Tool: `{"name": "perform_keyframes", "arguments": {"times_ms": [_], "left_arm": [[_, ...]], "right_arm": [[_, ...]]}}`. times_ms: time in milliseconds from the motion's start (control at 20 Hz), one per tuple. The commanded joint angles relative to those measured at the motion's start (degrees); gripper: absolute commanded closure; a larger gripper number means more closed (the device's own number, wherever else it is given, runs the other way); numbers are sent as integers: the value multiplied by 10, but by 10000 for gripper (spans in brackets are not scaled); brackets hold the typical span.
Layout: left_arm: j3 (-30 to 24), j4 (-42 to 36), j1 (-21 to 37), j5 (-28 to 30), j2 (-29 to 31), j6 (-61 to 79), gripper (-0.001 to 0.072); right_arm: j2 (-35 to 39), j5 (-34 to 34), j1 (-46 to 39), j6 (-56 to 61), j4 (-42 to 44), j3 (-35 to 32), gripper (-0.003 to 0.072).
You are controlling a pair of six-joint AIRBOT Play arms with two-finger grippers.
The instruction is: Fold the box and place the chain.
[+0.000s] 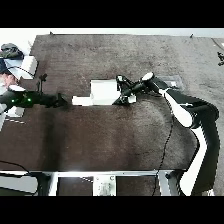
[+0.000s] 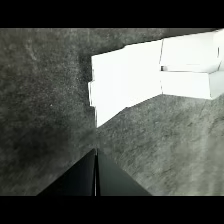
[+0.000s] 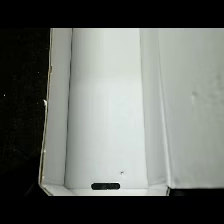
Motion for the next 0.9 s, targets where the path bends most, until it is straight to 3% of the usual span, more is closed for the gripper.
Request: {"name": "perform_keyframes", "arguments": {"times_ms": [0, 500, 850], "left_arm": [[0, -44, 1, 9, -31, 24, 702], [89, -78, 0, -25, -123, 9, 702], [95, -99, -16, -46, -151, 13, 701]], "right_arm": [[0, 0, 0, 0, 0, 0, 384], [0, 0, 0, 0, 0, 0, 384], [0, 0, 0, 0, 0, 0, 384]]}}
